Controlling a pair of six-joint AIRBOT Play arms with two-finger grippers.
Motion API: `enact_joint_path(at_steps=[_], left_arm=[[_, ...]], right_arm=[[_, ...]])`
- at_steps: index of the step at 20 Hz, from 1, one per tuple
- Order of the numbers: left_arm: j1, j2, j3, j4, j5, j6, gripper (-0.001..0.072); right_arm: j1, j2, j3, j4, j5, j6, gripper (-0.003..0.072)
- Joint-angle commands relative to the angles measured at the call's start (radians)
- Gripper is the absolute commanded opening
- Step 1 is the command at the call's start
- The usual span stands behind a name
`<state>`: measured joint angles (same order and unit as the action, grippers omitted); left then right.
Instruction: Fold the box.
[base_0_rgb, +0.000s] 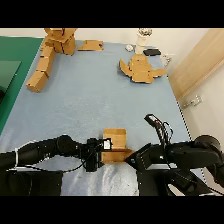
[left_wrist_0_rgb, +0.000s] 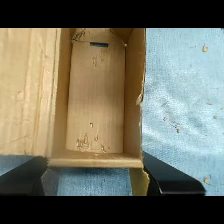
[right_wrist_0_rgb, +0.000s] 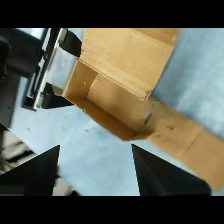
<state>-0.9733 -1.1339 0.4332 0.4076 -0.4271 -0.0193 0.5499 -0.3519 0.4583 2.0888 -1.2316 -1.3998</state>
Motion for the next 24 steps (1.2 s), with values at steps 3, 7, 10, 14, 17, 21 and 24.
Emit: enact_joint_path(at_steps=[3,7,10,14,17,21,24], left_arm=[[0.001,-0.001,0.001,-0.003,0.023,0.0,0.0545],[0.001,-0.001,0.001,-0.003,0.027,0.0,0.0545],[0.001,-0.001,0.001,-0.003,0.026,0.0,0.0545],[0.001,-0.001,0.001,-0.003,0.026,0.0,0.0545],[0.001,-0.001,0.001,-0.003,0.027,0.0,0.0545],[0.001,-0.001,0.001,-0.003,0.027,0.0,0.0545],[0.001,-0.001,0.001,-0.003,0.027,0.0,0.0545]], right_arm=[[0.001,0.008,0.001,0.039,0.066,0.425,0.071],[0.001,0.006,0.001,0.039,0.179,0.476,0.0002],[0.0,-0.058,0.001,0.039,0.269,0.451,0.0005],[0.0,-0.328,0.032,0.04,0.402,0.253,0.0003],[-0.001,-0.534,0.087,0.014,0.423,0.095,0.0003],[-0.002,-0.686,0.11,-0.028,0.477,-0.015,0.0003],[0.001,-0.729,0.109,-0.028,0.447,-0.043,0.0002]])
